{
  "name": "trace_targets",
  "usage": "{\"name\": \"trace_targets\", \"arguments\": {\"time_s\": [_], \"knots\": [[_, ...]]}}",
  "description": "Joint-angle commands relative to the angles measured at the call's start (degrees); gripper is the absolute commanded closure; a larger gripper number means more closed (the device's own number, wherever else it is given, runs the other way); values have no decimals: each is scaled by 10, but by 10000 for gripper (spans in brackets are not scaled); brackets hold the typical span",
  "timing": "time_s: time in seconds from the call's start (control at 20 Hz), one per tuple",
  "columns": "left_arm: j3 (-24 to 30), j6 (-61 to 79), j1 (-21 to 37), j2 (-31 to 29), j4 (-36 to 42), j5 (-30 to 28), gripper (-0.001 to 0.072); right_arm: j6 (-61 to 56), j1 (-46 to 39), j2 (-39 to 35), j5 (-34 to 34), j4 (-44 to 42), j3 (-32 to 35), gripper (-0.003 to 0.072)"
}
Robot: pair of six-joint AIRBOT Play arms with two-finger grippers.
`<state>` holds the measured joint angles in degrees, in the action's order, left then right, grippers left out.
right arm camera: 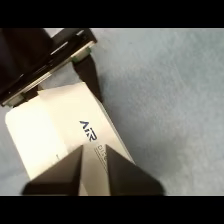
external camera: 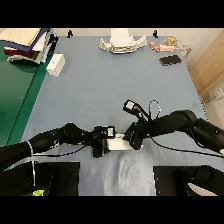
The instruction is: Fold the box.
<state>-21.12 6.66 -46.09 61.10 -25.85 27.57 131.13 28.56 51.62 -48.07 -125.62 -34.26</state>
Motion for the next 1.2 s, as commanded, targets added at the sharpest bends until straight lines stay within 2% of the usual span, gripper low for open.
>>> {"name": "trace_targets", "arguments": {"time_s": [0.0,0.1,0.25,0.3,0.35,0.85,0.9,0.95,1.15], "knots": [[0,0,0,0,0,0,266,54,49,-35,73,45,38,288],[0,0,0,0,0,0,266,96,54,-35,73,55,38,195],[0,0,0,0,0,0,266,156,54,-34,73,59,38,181],[0,0,0,0,0,0,266,167,54,-34,73,59,38,97],[0,0,0,0,0,0,266,178,54,-34,70,59,38,75],[0,0,0,0,0,0,266,242,55,-34,27,69,38,74],[0,0,0,0,0,0,266,264,55,-33,33,75,38,60],[0,0,0,0,0,0,266,276,55,-33,45,80,37,-27],[0,0,0,0,0,0,266,294,74,-34,55,90,38,-34]]}}
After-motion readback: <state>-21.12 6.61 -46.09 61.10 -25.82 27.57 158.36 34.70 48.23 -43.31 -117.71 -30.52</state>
